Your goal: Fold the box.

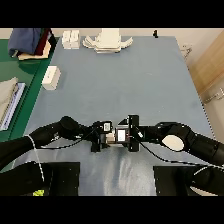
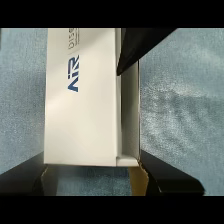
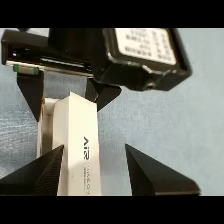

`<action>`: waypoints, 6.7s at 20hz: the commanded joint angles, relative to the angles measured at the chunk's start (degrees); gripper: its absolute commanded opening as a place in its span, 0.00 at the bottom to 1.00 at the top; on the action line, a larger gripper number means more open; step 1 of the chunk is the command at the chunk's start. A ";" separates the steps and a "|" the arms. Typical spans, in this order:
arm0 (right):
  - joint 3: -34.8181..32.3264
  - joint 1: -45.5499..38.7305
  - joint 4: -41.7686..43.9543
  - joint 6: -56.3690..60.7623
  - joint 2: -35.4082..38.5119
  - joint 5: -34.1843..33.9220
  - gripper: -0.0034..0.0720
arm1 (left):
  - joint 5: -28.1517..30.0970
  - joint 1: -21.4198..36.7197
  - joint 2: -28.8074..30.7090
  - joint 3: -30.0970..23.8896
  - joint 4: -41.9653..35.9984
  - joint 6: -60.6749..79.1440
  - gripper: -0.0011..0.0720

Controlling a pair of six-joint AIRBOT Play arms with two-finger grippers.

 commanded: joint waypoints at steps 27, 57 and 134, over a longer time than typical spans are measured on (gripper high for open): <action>-0.20 0.04 3.98 7.76 10.82 11.87 0.05 | -0.07 -0.02 -0.02 0.04 0.04 0.04 0.59; -16.59 12.11 -16.83 19.65 9.92 -15.10 0.05 | -0.07 -0.04 -0.02 0.04 0.04 0.02 0.59; 23.91 -24.04 -31.10 102.71 -15.50 24.22 0.05 | 13.73 56.52 11.15 2.19 30.88 -52.24 0.59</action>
